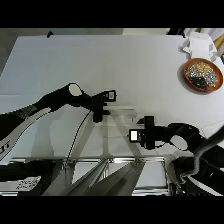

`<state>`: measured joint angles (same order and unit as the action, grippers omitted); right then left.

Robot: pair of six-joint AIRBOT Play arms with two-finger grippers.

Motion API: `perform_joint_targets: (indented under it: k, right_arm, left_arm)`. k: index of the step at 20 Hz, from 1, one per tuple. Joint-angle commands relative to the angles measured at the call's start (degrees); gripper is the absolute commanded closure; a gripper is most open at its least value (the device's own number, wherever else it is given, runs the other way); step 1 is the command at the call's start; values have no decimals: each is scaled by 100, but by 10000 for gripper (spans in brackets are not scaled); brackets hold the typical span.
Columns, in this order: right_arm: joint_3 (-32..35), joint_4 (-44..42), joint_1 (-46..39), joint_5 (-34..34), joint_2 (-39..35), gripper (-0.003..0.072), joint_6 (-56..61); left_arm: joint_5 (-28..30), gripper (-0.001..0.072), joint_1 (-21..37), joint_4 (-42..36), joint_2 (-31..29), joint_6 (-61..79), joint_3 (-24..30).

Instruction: Fold the box and place the chain.

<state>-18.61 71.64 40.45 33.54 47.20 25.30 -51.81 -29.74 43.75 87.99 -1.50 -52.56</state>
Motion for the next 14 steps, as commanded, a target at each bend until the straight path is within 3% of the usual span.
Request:
perform_joint_targets:
  k: [1, 8, 14]
  right_arm:
    - [20, 17, 111, -341, 258, -13, 125]
    - [13, -9, 109, -876, 411, -11, 127]
    - [-153, -372, 109, -761, 411, -11, 164]
  left_arm:
    - [-28, 696, 0, 0, 2, 0, 4]
    - [-28, 696, 0, 0, 4, 0, 4]
    - [-31, 696, 0, 0, 4, 0, 4]
